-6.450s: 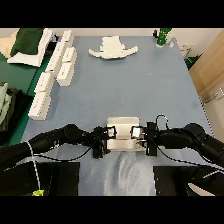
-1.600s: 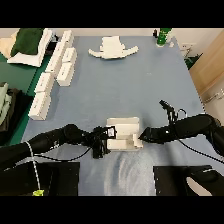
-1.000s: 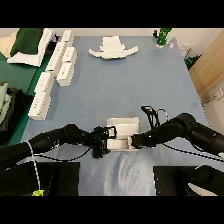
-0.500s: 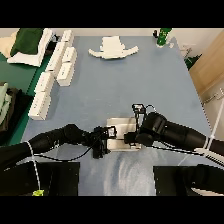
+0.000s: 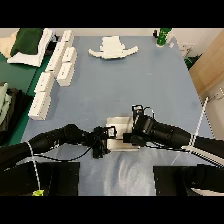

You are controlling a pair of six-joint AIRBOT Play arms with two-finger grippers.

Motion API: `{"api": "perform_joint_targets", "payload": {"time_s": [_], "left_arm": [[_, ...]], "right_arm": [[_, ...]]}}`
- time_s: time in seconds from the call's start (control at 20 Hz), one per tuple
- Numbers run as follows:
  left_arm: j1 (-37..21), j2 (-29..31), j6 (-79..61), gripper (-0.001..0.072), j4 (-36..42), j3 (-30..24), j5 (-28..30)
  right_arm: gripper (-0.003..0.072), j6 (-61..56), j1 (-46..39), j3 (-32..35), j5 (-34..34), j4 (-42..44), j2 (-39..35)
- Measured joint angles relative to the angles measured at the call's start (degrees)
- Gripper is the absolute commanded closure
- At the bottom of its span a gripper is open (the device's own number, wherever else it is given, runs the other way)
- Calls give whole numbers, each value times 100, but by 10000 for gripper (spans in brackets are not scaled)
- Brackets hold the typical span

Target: Fold the box.

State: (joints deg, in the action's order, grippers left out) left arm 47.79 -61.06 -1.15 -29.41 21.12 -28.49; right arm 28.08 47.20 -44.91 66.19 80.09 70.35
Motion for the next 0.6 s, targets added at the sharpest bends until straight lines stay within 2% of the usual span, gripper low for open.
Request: {"api": "perform_joint_targets", "payload": {"time_s": [0.25,0.3,0.35,0.4,0.45,0.6], "left_arm": [[0,0,0,268,-4,0,0],[0,0,2,268,-4,0,0],[0,0,7,269,0,0,-2],[0,0,26,269,20,0,-2],[0,0,26,268,17,0,2],[0,0,13,269,11,0,-2]], "right_arm": [[680,-66,7,-4,11,-24,33],[622,-70,7,-4,15,-24,35],[424,-76,9,-2,28,-26,35],[290,-59,4,0,50,-24,42],[259,-7,-4,-13,87,0,22],[259,240,7,-107,37,177,-57]]}}
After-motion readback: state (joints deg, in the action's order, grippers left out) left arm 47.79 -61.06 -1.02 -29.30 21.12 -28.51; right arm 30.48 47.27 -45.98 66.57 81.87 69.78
